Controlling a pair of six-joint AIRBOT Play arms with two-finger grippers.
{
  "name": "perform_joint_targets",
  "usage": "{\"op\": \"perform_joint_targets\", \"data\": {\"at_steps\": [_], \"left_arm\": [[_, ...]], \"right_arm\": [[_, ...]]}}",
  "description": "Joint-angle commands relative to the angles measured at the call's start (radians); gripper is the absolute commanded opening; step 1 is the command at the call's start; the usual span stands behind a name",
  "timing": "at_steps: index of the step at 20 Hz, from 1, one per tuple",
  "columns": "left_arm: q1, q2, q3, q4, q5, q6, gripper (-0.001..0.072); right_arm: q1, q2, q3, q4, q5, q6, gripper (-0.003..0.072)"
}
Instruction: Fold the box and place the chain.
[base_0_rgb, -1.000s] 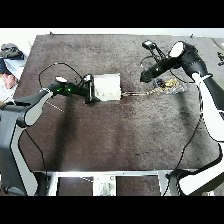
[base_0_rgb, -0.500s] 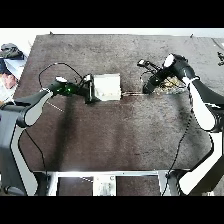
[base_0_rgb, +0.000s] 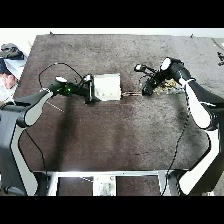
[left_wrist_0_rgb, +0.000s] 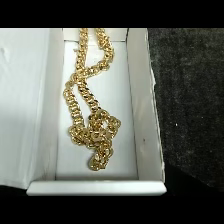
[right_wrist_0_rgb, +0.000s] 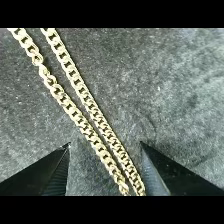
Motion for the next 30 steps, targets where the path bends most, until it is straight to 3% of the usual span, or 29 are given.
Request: {"op": "perform_joint_targets", "data": {"at_steps": [1,2,4,5,6,7,8,9,13,18,24,27,30], "left_arm": [[0.0,0.0,0.001,0.0,0.0,0.0,0.0307],[0.0,0.0,0.0,0.0,0.0,0.0,0.0307],[0.0,0.0,0.001,0.0,0.0,0.0,0.0307],[0.0,0.0,0.001,0.0,0.0,0.0,0.0307],[0.0,0.0,0.0,0.0,0.0,0.0,0.0307],[0.0,0.0,0.0,0.0,0.0,0.0,0.0307],[0.0,0.0,0.001,0.0,0.0,0.0,0.0307],[0.0,0.0,0.0,0.0,0.0,0.0,0.0307],[0.0,0.0,0.0,0.0,0.0,0.0,0.0307],[0.0,0.0,0.001,0.0,0.0,0.0,0.0307],[0.0,0.0,0.0,0.0,0.0,0.0,0.0307],[0.0,0.0,0.001,0.0,0.0,0.0,0.0307],[0.0,0.0,0.0,0.0,0.0,0.0,0.0307]], "right_arm": [[0.001,-0.015,0.0,-0.002,-0.016,-0.031,0.0471],[0.005,-0.02,0.0,-0.004,-0.014,-0.039,0.0451],[0.01,-0.03,0.0,-0.027,-0.015,-0.047,0.0302],[0.013,-0.032,0.0,-0.031,-0.014,-0.061,0.0262],[0.016,-0.027,0.001,-0.022,-0.004,-0.089,0.0118],[0.016,-0.016,0.001,0.003,0.014,-0.104,0.0042],[0.015,0.004,0.001,0.054,0.026,-0.111,0.0038],[0.016,0.028,0.001,0.105,0.038,-0.129,-0.0018],[0.024,0.147,0.001,0.301,0.039,-0.165,-0.0018],[0.119,0.259,0.001,0.32,0.021,-0.166,-0.0019],[0.26,0.332,0.002,0.311,-0.157,-0.166,-0.0019],[0.299,0.345,0.002,0.304,-0.256,-0.166,-0.0019],[0.323,0.311,0.002,0.304,-0.241,-0.15,-0.0018]]}}
